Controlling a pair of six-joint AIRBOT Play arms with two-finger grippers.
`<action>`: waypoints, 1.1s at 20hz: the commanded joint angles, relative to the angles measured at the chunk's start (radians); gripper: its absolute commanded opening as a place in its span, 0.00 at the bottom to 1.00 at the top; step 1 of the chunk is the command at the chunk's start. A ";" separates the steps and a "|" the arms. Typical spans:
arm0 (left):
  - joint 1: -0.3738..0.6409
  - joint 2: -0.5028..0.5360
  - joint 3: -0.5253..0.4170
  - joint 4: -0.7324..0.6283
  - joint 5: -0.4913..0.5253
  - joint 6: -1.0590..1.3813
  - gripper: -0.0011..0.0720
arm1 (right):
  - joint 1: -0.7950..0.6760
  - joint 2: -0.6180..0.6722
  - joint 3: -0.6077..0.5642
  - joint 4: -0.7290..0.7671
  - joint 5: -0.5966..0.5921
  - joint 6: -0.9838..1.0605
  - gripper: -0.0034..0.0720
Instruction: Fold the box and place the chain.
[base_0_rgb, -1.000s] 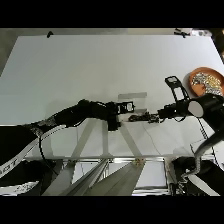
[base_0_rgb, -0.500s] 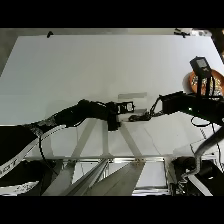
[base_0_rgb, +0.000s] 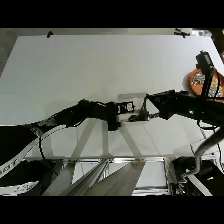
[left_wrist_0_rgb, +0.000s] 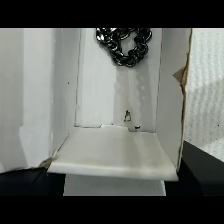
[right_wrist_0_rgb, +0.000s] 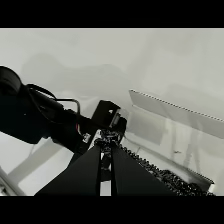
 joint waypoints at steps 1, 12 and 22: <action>0.000 0.001 0.000 0.000 0.000 0.000 0.49 | 0.000 -0.002 0.000 0.036 0.010 -0.041 0.06; 0.000 0.001 0.001 0.000 0.000 0.000 0.49 | 0.000 -0.211 -0.075 -0.069 0.059 -0.044 0.07; 0.000 0.001 0.001 0.000 0.000 0.000 0.49 | 0.000 -0.443 -0.097 -0.119 0.011 -0.041 0.20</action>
